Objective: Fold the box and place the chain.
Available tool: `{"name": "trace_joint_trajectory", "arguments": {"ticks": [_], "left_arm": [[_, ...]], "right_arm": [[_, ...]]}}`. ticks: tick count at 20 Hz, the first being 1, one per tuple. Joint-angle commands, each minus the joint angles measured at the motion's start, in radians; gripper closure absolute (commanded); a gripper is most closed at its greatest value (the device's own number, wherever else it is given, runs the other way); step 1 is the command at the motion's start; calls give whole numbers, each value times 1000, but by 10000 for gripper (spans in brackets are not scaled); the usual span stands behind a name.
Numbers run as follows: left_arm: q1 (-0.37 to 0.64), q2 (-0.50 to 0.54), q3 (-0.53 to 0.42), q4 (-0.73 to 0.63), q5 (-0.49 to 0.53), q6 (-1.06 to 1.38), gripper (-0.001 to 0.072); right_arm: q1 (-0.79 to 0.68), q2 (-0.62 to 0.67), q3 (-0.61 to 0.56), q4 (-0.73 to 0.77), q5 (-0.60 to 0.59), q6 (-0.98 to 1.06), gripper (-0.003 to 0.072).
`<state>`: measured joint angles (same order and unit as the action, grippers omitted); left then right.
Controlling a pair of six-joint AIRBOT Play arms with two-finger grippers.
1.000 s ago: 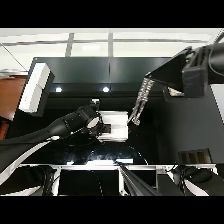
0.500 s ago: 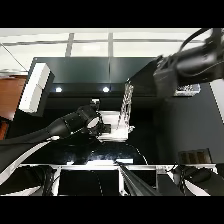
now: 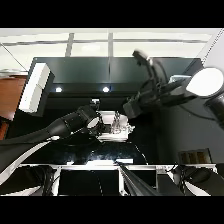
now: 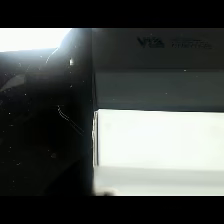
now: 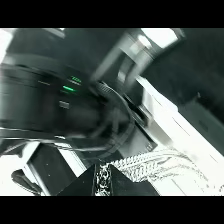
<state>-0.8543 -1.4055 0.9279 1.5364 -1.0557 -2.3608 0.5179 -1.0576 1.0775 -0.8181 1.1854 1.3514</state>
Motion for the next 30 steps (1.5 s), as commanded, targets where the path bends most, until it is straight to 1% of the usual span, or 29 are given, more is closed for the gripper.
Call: {"name": "trace_joint_trajectory", "arguments": {"ticks": [1, 2, 3, 4, 5, 6, 9, 11, 13, 14, 16, 17, 19, 20, 21, 23, 25, 30], "left_arm": [[0, 0, 1, 0, 0, 0, 680], [0, 0, 1, 0, 0, 0, 680], [0, 0, 1, 0, 0, 0, 680], [0, 0, 1, 0, 0, 0, 680], [0, 0, 1, 0, 0, 0, 680], [0, 0, 1, 0, 0, 0, 680], [0, 0, 1, -2, -2, 0, 680], [0, 0, 1, -4, -1, 0, 680], [0, 0, 1, -4, -2, 0, 680], [0, 0, 1, -3, -1, 0, 680], [0, 0, 1, -3, -1, 0, 680], [0, 0, 1, -3, 0, 0, 680], [0, 0, 1, -3, -1, 0, 680], [0, 0, 1, -3, -1, 0, 680], [0, 0, 1, -3, 0, 0, 680], [0, 0, 1, -3, 0, 0, 680], [0, 0, 1, -3, 0, 0, 680], [0, 0, 1, 0, 0, 0, 680]], "right_arm": [[5, -5, -135, -6, -78, 3, 660], [5, -5, -157, -6, -85, 3, 659], [5, -5, -171, -9, -93, 3, 631], [5, -5, -171, -23, -91, 3, 357], [-3, -3, -169, -29, -85, 0, 59], [-26, -2, -164, -29, -59, -22, 24], [-175, 17, -148, -33, 55, -130, 25], [-301, 26, -150, -98, 95, -217, 25], [-364, 25, -177, -225, 79, -314, 25], [-368, 25, -212, -282, 44, -397, 24], [-357, 24, -304, -294, -51, -589, 23], [-341, 24, -352, -285, -126, -676, 23], [-290, 24, -419, -283, -219, -872, 22], [-267, 22, -435, -280, -235, -955, 22], [-250, 9, -443, -244, -250, -999, 22], [-231, -34, -448, -126, -256, -1104, 22], [-207, -78, -449, -58, -255, -1223, 22], [-131, -154, -449, -1, -274, -1337, 24]]}}
